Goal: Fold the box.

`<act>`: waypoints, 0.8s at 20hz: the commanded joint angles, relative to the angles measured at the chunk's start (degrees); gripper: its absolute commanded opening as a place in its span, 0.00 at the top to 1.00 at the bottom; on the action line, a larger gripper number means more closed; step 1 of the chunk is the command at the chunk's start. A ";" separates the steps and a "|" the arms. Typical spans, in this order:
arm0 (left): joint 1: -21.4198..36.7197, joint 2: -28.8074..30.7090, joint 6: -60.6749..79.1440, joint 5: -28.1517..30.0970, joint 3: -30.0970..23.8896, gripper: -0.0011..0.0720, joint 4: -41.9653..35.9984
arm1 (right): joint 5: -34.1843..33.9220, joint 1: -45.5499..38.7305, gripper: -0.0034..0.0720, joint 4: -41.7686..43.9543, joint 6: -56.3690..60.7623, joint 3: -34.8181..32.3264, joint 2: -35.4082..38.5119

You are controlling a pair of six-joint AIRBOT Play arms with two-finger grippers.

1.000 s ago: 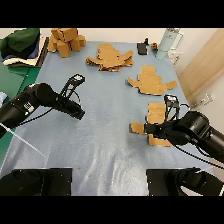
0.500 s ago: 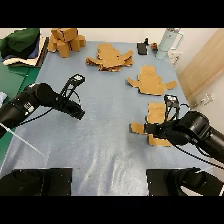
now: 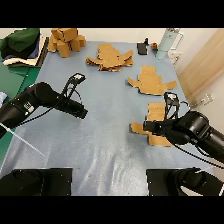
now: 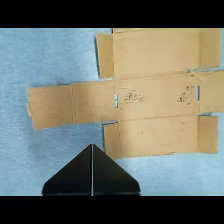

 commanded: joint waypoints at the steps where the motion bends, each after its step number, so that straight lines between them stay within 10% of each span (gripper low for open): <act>1: -0.04 -0.02 0.02 0.52 0.04 0.97 -10.95 | 1.70 0.00 0.95 0.28 0.17 -0.04 -0.31; 4: -0.04 -0.52 -0.20 0.87 0.04 0.96 -17.94 | 1.81 -0.57 0.91 -6.75 0.90 0.66 -0.83; 6: -0.07 -0.61 -2.58 0.66 0.02 0.96 -18.93 | -8.63 -6.32 0.29 -14.23 -1.03 2.91 -1.25; 8: -0.04 -0.61 -4.15 0.22 0.02 0.91 -19.12 | -16.52 -17.92 0.28 -18.58 -12.39 4.35 -1.68; 10: -0.04 -0.61 -4.72 0.24 0.02 0.03 -19.54 | -15.45 -33.00 0.28 -18.01 -22.40 4.52 -1.86; 16: -0.04 -0.61 -4.87 -0.24 0.02 0.05 -22.32 | 1.16 -68.52 0.28 5.70 -55.93 4.68 -9.73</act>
